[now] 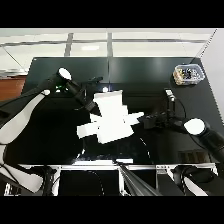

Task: Fold the box and place the chain.

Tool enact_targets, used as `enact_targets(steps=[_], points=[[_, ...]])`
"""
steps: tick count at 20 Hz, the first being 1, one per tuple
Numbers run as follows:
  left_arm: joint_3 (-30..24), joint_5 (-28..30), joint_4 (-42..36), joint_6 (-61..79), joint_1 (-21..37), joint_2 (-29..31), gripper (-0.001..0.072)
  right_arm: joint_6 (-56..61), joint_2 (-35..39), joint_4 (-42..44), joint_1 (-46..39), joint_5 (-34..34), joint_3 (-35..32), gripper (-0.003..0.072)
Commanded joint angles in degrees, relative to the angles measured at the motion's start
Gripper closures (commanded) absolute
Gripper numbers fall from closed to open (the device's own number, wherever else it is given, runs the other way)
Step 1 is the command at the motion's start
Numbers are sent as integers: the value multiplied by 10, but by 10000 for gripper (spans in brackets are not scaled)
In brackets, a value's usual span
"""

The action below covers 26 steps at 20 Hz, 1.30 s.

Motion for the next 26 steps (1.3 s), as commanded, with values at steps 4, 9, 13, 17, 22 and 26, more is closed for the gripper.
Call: enact_targets(steps=[4,9,13,17,22,26], points=[[-143,227,-67,157,-57,180,691,-1,0,-177,-62,103,57,-26],[-177,318,22,438,-119,180,690,-94,0,-179,-59,60,57,-25],[-177,329,58,436,-129,145,689,-258,0,-178,-37,59,57,-25],[-177,359,49,431,-130,129,686,-301,-1,-132,-6,59,55,-25],[-177,355,49,427,-130,113,686,-349,-13,-129,52,55,28,-25],[-177,355,49,393,-129,113,686,-356,-27,-129,102,56,15,-25]])
